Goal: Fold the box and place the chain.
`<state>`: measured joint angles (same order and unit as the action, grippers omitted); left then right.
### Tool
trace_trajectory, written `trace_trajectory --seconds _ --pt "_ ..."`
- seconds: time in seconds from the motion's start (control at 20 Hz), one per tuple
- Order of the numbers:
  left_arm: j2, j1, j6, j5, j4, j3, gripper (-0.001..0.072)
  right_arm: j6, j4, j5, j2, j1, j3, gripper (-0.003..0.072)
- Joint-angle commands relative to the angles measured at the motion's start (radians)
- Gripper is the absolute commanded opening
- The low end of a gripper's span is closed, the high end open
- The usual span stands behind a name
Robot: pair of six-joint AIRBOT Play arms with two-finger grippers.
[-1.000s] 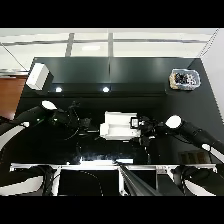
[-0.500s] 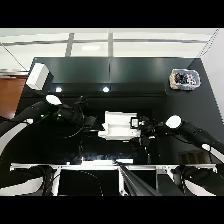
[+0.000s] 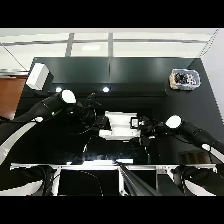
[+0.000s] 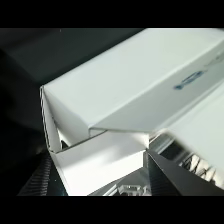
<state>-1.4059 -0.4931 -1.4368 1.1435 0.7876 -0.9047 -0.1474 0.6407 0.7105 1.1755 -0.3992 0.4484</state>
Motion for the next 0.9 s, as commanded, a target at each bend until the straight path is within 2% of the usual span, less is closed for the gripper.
trace_trajectory --seconds 0.0,0.25,0.3,0.35,0.65,0.85 --pt "0.000 -0.019 -0.076 0.002 0.043 -0.030 0.0670 0.000 0.000 0.000 0.001 -0.001 0.000 0.0417" --pt "0.000 -0.019 -0.079 0.025 0.043 -0.030 0.0661 0.000 0.000 0.000 0.001 -0.001 0.000 0.0417" --pt "0.000 -0.019 -0.079 0.024 0.043 -0.030 0.0551 0.000 0.000 0.000 0.001 -0.001 0.000 0.0418" --pt "0.000 -0.019 -0.079 0.024 0.043 -0.030 0.0495 0.000 0.000 0.000 0.001 0.000 0.000 0.0417" --pt "0.000 -0.024 -0.130 0.011 0.105 -0.030 0.0495 0.000 0.000 0.000 0.001 -0.001 0.000 0.0417" --pt "0.000 -0.063 -0.180 -0.021 0.166 -0.030 0.0495 0.000 0.000 0.000 0.001 -0.001 0.000 0.0417"
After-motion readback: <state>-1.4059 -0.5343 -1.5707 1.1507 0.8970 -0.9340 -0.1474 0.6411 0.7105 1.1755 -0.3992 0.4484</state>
